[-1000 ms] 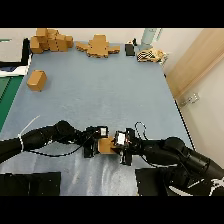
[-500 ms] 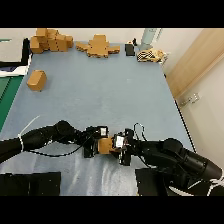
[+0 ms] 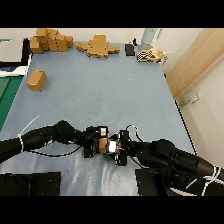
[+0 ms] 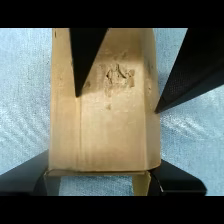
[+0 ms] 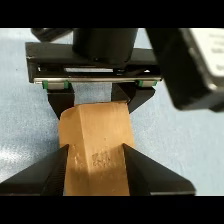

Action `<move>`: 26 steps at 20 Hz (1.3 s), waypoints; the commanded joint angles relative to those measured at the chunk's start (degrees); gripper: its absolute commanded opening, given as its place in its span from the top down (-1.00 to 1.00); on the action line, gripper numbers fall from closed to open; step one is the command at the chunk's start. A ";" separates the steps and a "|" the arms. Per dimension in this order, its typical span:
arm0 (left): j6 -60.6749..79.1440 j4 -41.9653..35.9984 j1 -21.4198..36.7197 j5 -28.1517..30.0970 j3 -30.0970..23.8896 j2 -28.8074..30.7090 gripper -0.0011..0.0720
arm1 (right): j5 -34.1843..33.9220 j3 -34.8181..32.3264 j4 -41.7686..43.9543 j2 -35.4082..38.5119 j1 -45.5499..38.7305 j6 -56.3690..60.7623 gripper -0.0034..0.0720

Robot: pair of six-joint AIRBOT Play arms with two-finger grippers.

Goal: Fold the box.

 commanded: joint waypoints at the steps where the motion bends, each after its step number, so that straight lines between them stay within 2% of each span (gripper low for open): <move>1: 0.00 0.00 -0.02 0.00 0.04 -0.04 -0.33 | 0.24 0.04 -6.40 0.15 1.42 6.03 -0.48; 6: 0.00 0.00 -0.02 0.00 0.04 -0.04 -0.33 | -2.49 0.04 -6.97 2.82 1.44 5.86 -0.44; 9: 0.00 0.00 -0.02 0.00 0.04 -0.04 -0.33 | -2.03 0.07 -10.91 2.86 1.49 5.86 -0.43; 12: 0.00 0.00 -0.02 -0.02 0.04 -0.04 -0.33 | -2.38 0.04 -11.80 3.28 5.20 8.13 -0.43; 14: 0.00 0.00 -0.02 0.00 0.04 -0.04 -0.32 | -3.23 0.04 -17.44 3.26 8.22 15.30 -0.42; 16: 0.00 -0.02 -0.02 0.00 0.04 -0.04 -0.33 | -5.38 0.04 -27.74 3.19 10.82 24.52 -0.40; 17: 0.00 -0.02 -0.02 -0.02 0.04 -0.04 -0.33 | -6.58 0.04 -31.76 3.13 11.85 27.82 -0.24; 18: 0.00 -0.02 -0.02 0.00 0.04 -0.04 -0.33 | -6.99 0.04 -34.38 3.15 12.24 29.46 -0.24; 26: 0.00 -0.07 -0.02 -0.02 0.04 -0.04 -0.33 | -6.97 0.04 -36.74 1.79 12.07 29.94 -0.24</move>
